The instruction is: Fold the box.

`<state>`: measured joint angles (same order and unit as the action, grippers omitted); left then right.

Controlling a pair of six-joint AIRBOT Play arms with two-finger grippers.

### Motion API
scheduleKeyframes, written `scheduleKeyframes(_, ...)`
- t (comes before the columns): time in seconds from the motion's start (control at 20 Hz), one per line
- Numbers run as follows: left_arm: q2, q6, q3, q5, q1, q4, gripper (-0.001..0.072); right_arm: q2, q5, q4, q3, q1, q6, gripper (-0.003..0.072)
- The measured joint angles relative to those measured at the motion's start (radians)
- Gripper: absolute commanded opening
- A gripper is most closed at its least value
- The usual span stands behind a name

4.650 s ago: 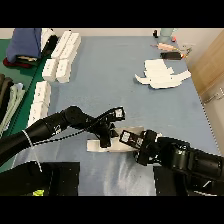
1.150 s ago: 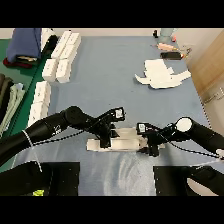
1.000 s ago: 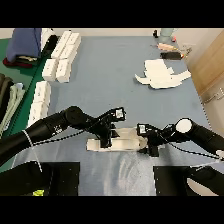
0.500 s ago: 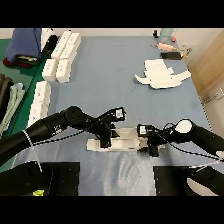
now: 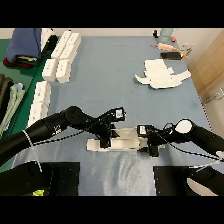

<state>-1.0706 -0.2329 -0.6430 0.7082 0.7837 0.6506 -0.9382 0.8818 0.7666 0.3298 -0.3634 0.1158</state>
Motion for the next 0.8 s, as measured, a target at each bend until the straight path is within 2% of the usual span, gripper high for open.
scheduleKeyframes(0.8, 0.0, -0.003, 0.0, 0.002, 0.001, -0.003, 0.0025, 0.0, 0.0, 0.0, 0.0, 0.0, -0.001, 0.0528)
